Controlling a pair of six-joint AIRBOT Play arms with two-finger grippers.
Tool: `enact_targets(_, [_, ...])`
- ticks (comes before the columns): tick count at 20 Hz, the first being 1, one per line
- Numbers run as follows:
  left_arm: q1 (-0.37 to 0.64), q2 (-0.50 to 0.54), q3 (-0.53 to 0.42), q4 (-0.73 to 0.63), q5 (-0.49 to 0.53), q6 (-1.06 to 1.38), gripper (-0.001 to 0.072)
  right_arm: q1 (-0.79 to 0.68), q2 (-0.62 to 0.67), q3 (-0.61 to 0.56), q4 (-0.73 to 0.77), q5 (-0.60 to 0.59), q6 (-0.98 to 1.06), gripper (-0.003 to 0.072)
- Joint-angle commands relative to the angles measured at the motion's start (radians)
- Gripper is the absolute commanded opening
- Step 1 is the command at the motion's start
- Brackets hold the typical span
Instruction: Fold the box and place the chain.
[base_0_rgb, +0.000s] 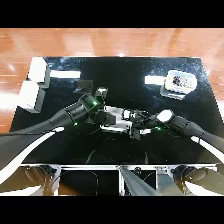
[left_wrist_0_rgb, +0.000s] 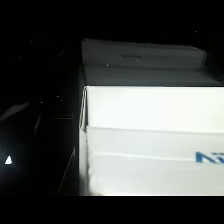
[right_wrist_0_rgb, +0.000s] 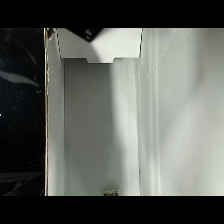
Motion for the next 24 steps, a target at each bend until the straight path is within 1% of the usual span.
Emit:
enact_targets(1, [0.003,-0.028,0.024,-0.001,-0.002,0.004,0.04,0.0,-0.001,0.001,0.0,0.001,0.0,0.0545])
enact_targets(12, [0.02,-0.076,0.024,-0.013,-0.005,0.007,0.0399,-0.001,-0.001,0.001,0.0,0.001,0.0,0.0544])
enact_targets(24, [0.02,-0.091,0.024,-0.017,-0.011,0.007,0.0399,0.0,-0.001,0.001,0.0,0.001,0.0,0.0545])
